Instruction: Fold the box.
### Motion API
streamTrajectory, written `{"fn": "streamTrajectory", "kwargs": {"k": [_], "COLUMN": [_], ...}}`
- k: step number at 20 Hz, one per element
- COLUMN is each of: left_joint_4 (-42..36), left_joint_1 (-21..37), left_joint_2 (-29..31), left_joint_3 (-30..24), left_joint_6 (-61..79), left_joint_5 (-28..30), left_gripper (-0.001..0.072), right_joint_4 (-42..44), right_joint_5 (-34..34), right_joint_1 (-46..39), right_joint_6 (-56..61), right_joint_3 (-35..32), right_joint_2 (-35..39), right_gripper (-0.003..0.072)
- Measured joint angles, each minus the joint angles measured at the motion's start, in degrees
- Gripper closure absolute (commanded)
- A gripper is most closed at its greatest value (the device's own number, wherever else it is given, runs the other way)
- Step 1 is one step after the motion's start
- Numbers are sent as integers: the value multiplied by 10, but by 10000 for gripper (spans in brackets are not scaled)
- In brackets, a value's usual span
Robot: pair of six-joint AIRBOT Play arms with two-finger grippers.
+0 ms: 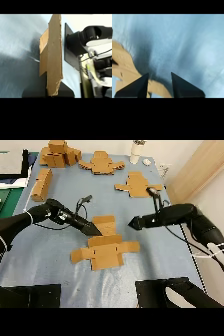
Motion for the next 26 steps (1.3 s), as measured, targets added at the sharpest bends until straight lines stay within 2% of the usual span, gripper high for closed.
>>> {"fn": "streamTrajectory", "kwargs": {"k": [6, 12, 15, 19, 26], "left_joint_4": [2, -42, -51, -35, -19], "left_joint_1": [-68, -92, -107, -116, -119], "left_joint_2": [61, 170, 189, 184, 179], "left_joint_3": [-30, -134, -166, -182, -188], "left_joint_6": [99, 243, 296, 323, 331], "left_joint_5": [112, 220, 263, 290, 301], "left_gripper": [700, 698, 697, 697, 697], "right_joint_4": [-11, 14, 26, 34, 38], "right_joint_5": [14, 18, 19, 24, 35], "right_joint_1": [-10, -9, -10, -10, -10], "right_joint_6": [34, 46, 47, 47, 47], "right_joint_3": [29, 33, 33, 33, 33], "right_joint_2": [-18, -64, -79, -87, -89], "right_gripper": [323, 323, 323, 323, 323]}}
